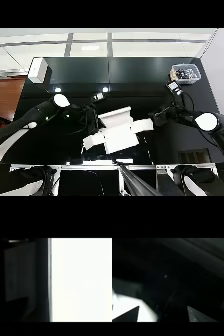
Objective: Fold the box and place the chain.
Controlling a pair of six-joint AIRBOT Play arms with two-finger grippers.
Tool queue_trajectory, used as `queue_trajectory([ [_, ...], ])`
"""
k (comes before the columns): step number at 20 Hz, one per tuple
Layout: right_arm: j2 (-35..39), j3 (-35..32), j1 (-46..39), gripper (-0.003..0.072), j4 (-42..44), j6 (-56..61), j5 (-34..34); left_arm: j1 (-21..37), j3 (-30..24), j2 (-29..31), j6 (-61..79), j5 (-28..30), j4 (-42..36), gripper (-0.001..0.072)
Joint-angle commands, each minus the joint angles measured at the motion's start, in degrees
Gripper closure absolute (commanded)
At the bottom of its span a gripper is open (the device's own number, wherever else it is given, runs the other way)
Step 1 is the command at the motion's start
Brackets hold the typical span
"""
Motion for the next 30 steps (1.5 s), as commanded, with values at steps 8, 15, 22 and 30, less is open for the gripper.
queue_trajectory([
  [8, -0.3, -6.6, 6.1, -0.0027, 7.5, -35.6, 6.3, -1.7, 4.1, -4.7, 14.1, 8.7, 4.8, 0.0684],
  [15, -2.0, -10.1, 14.8, -0.0026, 7.1, -49.0, 7.6, -1.7, 4.1, -4.9, 14.1, 8.1, 4.9, 0.0684],
  [22, -8.8, -10.1, 22.1, -0.0026, 13.3, -53.9, -5.8, -1.9, 4.1, -4.9, 14.1, 8.1, 4.9, 0.0684],
  [30, -9.3, -8.5, 23.4, -0.0025, 15.1, -53.8, -14.6, -1.9, 4.1, -4.9, 14.0, 8.3, 4.9, 0.0684],
])
